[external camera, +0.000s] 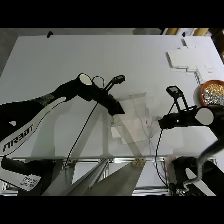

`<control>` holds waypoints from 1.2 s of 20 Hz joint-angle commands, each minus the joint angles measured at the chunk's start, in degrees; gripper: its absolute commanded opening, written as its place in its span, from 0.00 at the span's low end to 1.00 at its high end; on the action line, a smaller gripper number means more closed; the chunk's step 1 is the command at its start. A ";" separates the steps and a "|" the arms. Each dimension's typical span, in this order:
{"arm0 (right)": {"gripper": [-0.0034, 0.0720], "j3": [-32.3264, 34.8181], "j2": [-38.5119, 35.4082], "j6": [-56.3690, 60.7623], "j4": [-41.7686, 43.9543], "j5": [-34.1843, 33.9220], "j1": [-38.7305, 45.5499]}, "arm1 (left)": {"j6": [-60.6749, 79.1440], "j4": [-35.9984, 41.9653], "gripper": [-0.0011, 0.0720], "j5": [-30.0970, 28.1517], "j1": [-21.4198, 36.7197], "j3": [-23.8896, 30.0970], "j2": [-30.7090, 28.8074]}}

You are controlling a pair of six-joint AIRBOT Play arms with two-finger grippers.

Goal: Fold the box and place the chain.

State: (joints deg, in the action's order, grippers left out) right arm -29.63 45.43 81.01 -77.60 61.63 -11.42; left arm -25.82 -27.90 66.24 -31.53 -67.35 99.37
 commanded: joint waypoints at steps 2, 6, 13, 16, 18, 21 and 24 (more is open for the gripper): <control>0.07 -1.07 -0.44 0.00 0.07 0.57 -0.07 | 4.76 -0.11 0.02 1.05 -0.28 0.00 -0.90; 0.38 -7.02 -2.62 -0.02 0.00 5.01 -0.07 | 4.37 -9.03 0.01 -0.28 -1.25 0.00 -7.80; 0.53 -12.46 -14.62 -0.09 -0.39 8.00 -0.07 | 6.21 -13.16 0.01 -0.70 -3.50 5.77 -18.36; 0.53 -12.46 -18.12 -0.07 -0.28 8.11 -0.07 | 14.95 -7.52 0.02 -7.69 -3.28 9.88 -17.18; 0.53 -12.44 -18.36 -0.04 0.26 8.22 -0.07 | 18.43 -7.72 0.02 -10.58 -3.74 10.62 -15.23; 0.52 -12.39 -18.34 -0.07 0.20 7.80 -0.07 | 18.60 -7.82 0.02 -15.80 -4.61 10.62 -12.66; 0.52 -12.37 -18.32 -0.09 0.02 7.82 -0.07 | 20.57 -8.24 0.02 -16.09 -5.40 10.62 -11.28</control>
State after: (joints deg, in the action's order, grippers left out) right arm -41.95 27.40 80.95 -77.56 69.56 -11.44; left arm -8.05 -36.18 52.53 -36.23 -57.04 86.67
